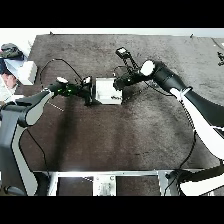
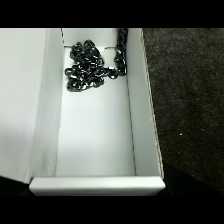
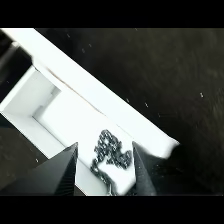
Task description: Fold the box and place the chain.
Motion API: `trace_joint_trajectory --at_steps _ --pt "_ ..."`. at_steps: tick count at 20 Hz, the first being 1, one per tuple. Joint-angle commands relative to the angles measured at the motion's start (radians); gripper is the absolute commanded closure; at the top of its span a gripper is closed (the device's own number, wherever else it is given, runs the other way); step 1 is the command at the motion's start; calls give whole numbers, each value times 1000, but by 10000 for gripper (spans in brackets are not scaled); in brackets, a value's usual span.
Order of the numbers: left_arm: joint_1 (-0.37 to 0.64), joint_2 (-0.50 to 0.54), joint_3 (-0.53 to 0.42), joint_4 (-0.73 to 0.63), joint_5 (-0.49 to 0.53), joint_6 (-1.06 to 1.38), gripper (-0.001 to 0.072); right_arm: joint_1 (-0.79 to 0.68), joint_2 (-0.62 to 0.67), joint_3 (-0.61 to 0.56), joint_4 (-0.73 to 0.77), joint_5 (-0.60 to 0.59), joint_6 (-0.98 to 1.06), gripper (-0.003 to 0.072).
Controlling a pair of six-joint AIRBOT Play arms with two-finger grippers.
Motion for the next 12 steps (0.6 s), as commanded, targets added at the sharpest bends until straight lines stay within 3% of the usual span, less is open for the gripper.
trace_joint_trajectory --at_steps 1,4,8,12 --pt "0 0 0 0 0 0 239 -66 2 -7 -2 104 74 301" --pt "0 0 0 0 0 0 239 -193 58 -135 5 57 123 302" --pt "0 0 0 0 0 0 239 -381 103 -327 10 -146 272 300" --pt "0 0 0 0 0 0 240 -396 23 -330 136 -272 259 300"
